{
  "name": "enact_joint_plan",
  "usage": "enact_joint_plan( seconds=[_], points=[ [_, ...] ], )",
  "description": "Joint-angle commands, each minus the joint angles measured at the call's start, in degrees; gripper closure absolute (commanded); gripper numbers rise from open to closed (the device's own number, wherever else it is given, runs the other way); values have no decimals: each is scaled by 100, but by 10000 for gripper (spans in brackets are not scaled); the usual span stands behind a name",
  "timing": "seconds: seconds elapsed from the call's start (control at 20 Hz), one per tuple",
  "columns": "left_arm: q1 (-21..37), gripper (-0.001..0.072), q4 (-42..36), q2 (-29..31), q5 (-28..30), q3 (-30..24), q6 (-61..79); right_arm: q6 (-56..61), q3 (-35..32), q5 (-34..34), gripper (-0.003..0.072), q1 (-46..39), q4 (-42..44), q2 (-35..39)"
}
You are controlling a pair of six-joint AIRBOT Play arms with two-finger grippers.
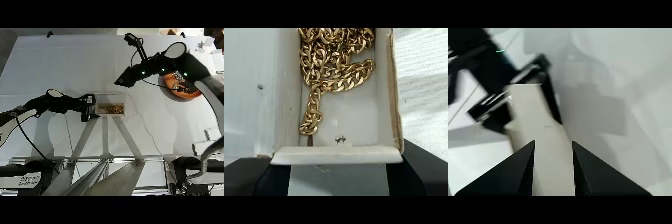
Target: Fold the box and place the chain.
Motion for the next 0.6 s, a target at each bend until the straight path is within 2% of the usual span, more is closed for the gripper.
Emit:
enact_joint_plan(
  seconds=[0.0,0.1,0.2,0.55],
  points=[
    [-2,498,0,0,0,-2,2,435,179,804,428,-72,437,-876],
    [-2,498,0,0,0,-2,2,225,179,1165,383,98,481,-1082],
    [-2,498,0,0,0,-2,2,-260,177,1196,341,199,470,-1115],
    [-2,498,0,-2,0,-2,2,-1696,116,695,341,570,105,-815]
  ],
)
